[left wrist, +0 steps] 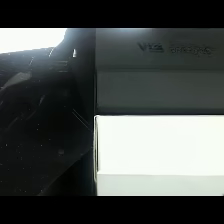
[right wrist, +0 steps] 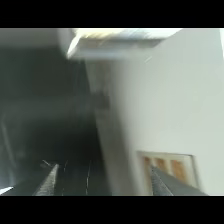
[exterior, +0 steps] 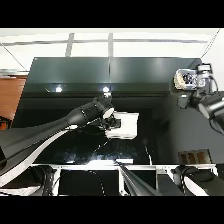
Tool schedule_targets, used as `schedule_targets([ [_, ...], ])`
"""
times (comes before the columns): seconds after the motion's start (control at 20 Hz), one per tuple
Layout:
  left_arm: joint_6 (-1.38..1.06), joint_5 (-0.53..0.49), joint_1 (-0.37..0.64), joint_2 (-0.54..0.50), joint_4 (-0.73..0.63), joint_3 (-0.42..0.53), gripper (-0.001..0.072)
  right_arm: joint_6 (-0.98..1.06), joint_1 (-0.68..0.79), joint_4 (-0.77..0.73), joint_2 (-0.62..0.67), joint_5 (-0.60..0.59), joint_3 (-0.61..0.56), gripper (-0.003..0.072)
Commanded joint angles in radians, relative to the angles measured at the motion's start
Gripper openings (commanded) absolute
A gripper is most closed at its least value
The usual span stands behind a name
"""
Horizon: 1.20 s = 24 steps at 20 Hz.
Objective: Fold the box and place the chain.
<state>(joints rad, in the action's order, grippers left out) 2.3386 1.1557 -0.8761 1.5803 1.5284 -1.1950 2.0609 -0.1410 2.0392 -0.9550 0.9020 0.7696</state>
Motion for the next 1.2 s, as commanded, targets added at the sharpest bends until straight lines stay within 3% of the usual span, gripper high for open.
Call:
schedule_targets([
  [0.0, 0.0, 0.0, 0.001, 0.0, 0.0, 0.0, 0.0026, -0.047, 0.257, -0.208, -0.189, -0.261, 0.09, 0.0674],
  [0.25, 0.0, 0.003, 0.001, 0.0, 0.0, 0.0, 0.0026, -0.085, 0.388, -0.533, -0.636, 0.085, 0.668, 0.0674],
  [0.35, 0.0, 0.006, 0.001, 0.0, 0.0, 0.0, 0.0026, -0.082, 0.402, -0.643, -0.761, 0.164, 0.859, 0.0674],
  [0.45, 0.0, 0.006, 0.001, 0.0, 0.0, 0.0, 0.0026, -0.018, 0.404, -0.687, -0.842, 0.193, 0.974, 0.0673],
  [0.8, 0.0, 0.006, 0.001, 0.0, 0.0, 0.0, 0.0026, 0.125, 0.408, -0.728, -0.941, 0.209, 1.023, 0.067],
  [0.85, 0.0, 0.006, 0.001, 0.0, 0.0, 0.0, 0.0026, 0.127, 0.409, -0.734, -0.947, 0.209, 1.023, 0.0606],
  [1.15, 0.0, 0.005, 0.001, 0.0, 0.0, 0.0, 0.0026, 0.122, 0.408, -0.757, -0.98, 0.243, 1.023, 0.06],
])
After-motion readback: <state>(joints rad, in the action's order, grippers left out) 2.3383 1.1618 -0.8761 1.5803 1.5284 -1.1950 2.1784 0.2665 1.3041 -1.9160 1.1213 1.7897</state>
